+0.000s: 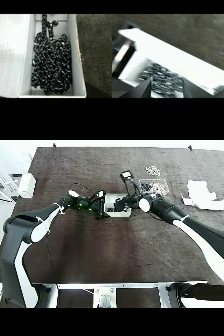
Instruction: Fold the box and place the chain.
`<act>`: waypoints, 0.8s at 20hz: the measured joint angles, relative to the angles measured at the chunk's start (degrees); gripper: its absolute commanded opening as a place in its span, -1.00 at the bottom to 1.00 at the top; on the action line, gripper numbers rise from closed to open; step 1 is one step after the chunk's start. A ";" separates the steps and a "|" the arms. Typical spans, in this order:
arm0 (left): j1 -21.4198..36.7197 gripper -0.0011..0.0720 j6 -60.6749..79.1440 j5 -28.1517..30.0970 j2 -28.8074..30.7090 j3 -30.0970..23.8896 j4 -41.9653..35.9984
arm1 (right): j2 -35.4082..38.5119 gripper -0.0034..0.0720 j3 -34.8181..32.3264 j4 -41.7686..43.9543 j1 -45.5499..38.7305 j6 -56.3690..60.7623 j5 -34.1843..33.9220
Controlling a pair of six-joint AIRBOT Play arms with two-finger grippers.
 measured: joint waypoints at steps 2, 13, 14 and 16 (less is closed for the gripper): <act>0.00 -0.18 0.02 0.00 0.00 0.00 -0.02 | 0.63 0.28 -0.15 0.00 -3.26 0.00 1.07; 0.00 -0.18 0.02 0.07 0.00 0.00 0.00 | -10.88 0.37 3.15 14.25 -19.93 -14.16 -3.37; 0.00 -0.18 0.02 0.07 0.00 0.00 -0.02 | -12.26 0.30 4.02 17.07 -20.63 -17.03 -3.37; 0.00 -0.18 0.02 0.09 0.00 0.00 0.00 | -14.95 0.17 6.05 22.80 -21.70 -22.73 -3.17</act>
